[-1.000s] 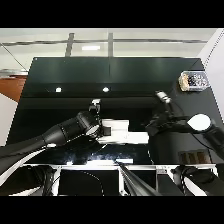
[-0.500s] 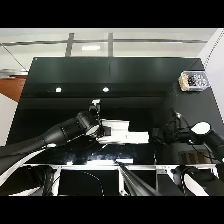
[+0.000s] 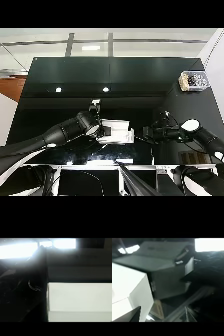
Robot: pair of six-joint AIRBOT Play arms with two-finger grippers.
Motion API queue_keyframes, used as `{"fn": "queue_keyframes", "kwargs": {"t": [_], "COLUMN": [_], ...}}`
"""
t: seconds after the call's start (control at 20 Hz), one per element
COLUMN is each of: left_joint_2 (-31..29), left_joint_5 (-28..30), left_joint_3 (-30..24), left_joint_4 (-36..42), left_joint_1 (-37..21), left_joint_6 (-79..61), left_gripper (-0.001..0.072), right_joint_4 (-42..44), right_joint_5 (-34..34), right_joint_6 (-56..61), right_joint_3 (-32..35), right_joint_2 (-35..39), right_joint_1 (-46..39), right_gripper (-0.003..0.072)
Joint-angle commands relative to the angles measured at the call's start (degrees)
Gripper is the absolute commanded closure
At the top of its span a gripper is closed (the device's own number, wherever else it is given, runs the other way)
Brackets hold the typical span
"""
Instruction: Fold the box and place the chain.
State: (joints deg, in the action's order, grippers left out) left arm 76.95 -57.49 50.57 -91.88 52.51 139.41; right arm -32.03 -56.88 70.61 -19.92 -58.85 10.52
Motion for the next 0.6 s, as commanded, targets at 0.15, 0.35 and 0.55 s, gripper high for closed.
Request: {"fn": "queue_keyframes", "kwargs": {"t": [0.15, 0.35, 0.55], "left_joint_2": [0.02, 0.02, 0.02], "left_joint_5": [0.00, 0.00, 0.02], "left_joint_3": [0.02, 0.02, 0.02], "left_joint_4": [-0.02, -0.02, -0.02], "left_joint_1": [-0.04, -0.04, -0.04], "left_joint_6": [-0.09, -0.09, -0.09], "left_gripper": [0.0680, 0.0680, 0.0681], "right_joint_4": [3.56, 3.89, -1.14], "right_joint_5": [-5.66, 0.90, 8.96], "right_joint_6": [-3.37, -0.83, 8.39], "right_joint_3": [-5.57, -5.84, -8.48], "right_joint_2": [-0.24, -0.24, -0.24], "right_joint_1": [2.60, 10.01, 17.49], "right_gripper": [0.0046, 0.0189, 0.0214]}}
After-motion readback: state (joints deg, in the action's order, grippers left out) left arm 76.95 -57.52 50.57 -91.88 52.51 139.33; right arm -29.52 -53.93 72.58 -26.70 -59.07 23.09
